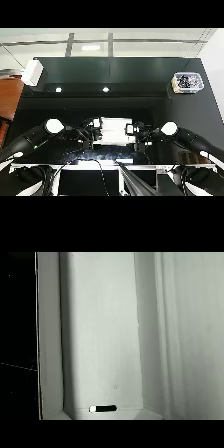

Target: Fold the box and place the chain.

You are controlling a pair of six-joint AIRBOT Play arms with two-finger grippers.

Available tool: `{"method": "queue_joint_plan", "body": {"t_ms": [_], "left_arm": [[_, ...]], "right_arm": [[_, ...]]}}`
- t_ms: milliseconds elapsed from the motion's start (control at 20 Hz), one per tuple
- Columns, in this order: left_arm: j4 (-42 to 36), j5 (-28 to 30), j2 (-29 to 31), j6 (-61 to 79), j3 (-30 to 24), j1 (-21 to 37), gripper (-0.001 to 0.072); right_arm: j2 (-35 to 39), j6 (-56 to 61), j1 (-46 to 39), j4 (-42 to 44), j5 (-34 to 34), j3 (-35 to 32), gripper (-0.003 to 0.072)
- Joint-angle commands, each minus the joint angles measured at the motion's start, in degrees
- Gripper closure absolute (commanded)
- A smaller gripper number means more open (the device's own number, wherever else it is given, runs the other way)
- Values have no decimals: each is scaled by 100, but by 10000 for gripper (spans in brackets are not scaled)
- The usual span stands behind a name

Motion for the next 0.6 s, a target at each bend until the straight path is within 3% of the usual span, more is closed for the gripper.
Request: {"method": "queue_joint_plan", "body": {"t_ms": [0, 300, 350, 400, 550], "left_arm": [[0, 201, -72, -2, 2, -157, 557], [7, 562, -186, -4, 4, -369, 546], [4, 564, -186, -4, 4, -372, 507], [2, 544, -186, -9, 4, -372, 419], [4, 540, -186, -46, 4, -372, 399]], "right_arm": [[-2, 2, 4, 2, -2, 2, 297], [-2, 2, 4, 2, -2, 2, 296], [-2, 2, 4, 2, -2, 2, 296], [-2, 2, 4, 2, -2, 2, 296], [-2, 2, 4, 2, -2, 2, 296]]}}
